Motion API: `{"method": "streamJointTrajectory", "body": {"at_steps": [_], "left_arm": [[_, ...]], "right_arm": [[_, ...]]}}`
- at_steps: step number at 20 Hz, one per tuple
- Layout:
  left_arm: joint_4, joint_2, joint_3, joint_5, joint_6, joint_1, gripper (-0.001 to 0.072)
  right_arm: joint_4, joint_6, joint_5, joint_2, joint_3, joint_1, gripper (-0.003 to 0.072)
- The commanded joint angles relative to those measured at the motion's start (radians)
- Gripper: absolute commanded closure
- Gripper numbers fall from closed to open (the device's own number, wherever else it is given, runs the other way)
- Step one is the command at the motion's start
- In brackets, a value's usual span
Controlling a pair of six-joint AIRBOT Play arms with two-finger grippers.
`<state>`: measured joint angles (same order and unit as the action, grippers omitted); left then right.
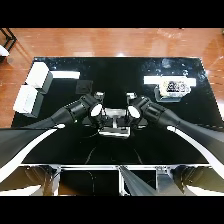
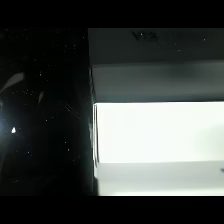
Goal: Fold the box and place the chain.
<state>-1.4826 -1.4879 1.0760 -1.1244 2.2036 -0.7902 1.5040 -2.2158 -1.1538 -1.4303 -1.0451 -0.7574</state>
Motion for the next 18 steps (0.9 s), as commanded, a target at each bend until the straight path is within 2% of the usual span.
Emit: {"method": "streamJointTrajectory", "body": {"at_steps": [1, 5, 7, 11, 13, 14, 15, 18], "left_arm": [[0.006, 0.0, 0.0, 0.002, 0.003, -0.001, 0.0692], [0.007, 0.0, 0.0, 0.001, 0.003, -0.001, 0.0692], [0.008, 0.0, 0.0, 0.0, 0.003, -0.001, 0.0692], [0.006, 0.0, 0.0, -0.002, 0.003, 0.0, 0.0691], [0.006, 0.0, 0.0, 0.001, 0.003, 0.0, 0.0691], [0.006, 0.0, 0.0, 0.002, 0.003, 0.0, 0.0691], [0.006, 0.0, 0.0, 0.005, 0.003, 0.0, 0.0692], [0.006, 0.0, 0.0, 0.01, 0.003, 0.0, 0.0692]], "right_arm": [[0.002, 0.158, -0.05, 0.091, -0.001, 0.027, 0.02], [0.104, 0.367, -0.127, 0.287, 0.0, 0.052, 0.02], [0.188, 0.38, -0.15, 0.376, 0.0, 0.106, 0.02], [0.304, 0.419, -0.119, 0.466, 0.0, 0.324, 0.02], [0.311, 0.445, -0.03, 0.461, 0.006, 0.468, 0.0199], [0.307, 0.445, 0.024, 0.452, 0.008, 0.537, 0.0146], [0.301, 0.444, 0.08, 0.434, 0.008, 0.608, -0.0018], [0.219, 0.443, 0.193, 0.329, -0.006, 0.752, -0.0019]]}}
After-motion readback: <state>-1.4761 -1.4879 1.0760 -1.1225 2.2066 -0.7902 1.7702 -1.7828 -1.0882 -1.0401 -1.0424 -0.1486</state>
